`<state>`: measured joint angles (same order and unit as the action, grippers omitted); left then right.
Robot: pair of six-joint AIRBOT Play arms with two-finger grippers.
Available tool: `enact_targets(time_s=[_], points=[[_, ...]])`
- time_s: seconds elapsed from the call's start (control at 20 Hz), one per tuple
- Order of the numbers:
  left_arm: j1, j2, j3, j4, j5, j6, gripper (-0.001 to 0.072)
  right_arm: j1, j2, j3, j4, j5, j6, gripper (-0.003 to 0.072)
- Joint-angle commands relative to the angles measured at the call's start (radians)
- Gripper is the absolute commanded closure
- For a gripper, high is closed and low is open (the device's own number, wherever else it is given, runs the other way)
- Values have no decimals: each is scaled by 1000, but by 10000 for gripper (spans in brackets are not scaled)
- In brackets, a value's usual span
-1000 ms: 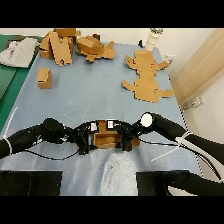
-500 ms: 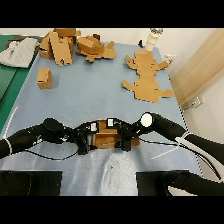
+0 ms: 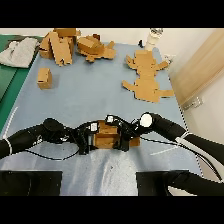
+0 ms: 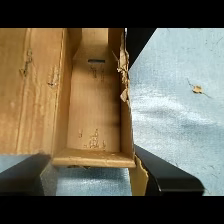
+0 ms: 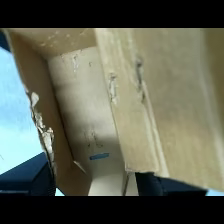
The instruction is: Fold the box.
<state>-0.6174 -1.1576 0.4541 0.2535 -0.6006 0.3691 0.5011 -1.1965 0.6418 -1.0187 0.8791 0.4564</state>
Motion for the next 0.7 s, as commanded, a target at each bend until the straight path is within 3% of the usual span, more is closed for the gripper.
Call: enact_targets(time_s=[0.0, 0.35, 0.5, 0.6, 0.65], points=[[0, -1, 1, 2, 0, 0, 411, -1, 32, 22, -58, 95, 156, -19], [0, -1, 0, 2, 0, 0, 411, -1, 158, 52, -146, 257, 282, -18], [0, -1, 0, 2, 0, 1, 411, -2, 238, 83, -161, 326, 497, -17], [0, -1, 0, 2, 0, 0, 412, -1, 291, 111, -160, 280, 738, 0], [0, -1, 1, 2, 0, 0, 411, -2, 307, 119, -146, 228, 865, 213]])
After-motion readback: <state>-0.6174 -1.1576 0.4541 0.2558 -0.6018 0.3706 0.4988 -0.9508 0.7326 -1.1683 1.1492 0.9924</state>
